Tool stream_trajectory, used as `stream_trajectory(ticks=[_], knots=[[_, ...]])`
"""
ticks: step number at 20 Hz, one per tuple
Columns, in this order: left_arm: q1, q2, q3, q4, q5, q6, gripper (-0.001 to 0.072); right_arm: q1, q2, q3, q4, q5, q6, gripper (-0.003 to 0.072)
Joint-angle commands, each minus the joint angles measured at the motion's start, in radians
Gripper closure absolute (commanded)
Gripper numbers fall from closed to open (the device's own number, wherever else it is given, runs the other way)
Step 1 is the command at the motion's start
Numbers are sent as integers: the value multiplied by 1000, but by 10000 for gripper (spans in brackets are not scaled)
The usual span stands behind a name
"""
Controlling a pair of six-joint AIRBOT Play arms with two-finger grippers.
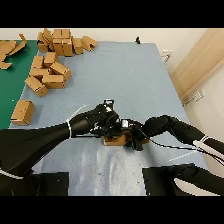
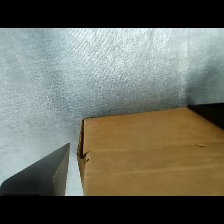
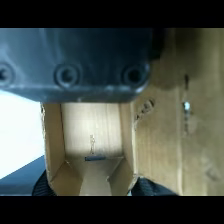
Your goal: Fold the box.
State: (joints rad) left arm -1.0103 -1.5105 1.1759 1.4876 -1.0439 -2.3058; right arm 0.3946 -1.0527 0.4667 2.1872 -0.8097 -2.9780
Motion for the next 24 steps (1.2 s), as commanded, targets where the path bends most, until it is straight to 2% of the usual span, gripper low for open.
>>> stream_trajectory(ticks=[1, 7, 8, 9, 11, 12, 23, 24], knots=[[-6, -16, 19, 14, -35, 16, 231, 0, 0, 0, 0, 0, 0, 191], [-6, -21, 18, 18, -30, 16, 234, 0, 0, 0, 0, 0, 0, 191], [-6, -26, 19, 16, -31, 15, 285, 0, 0, 0, 0, 0, 0, 191], [-6, -31, 19, 10, -31, 13, 404, 0, 0, 0, 0, 0, 0, 191], [-6, -34, 19, 8, -31, 13, 563, 0, 0, 0, 0, 0, 0, 191], [-6, -35, 19, 8, -31, 13, 696, 0, 0, 0, 0, 0, 0, 191], [-6, -34, 20, -11, -30, 16, 696, 0, 0, 0, 0, 0, 0, 191], [-6, -34, 20, -11, -30, 26, 598, 0, 0, 0, 0, 0, 0, 190]])
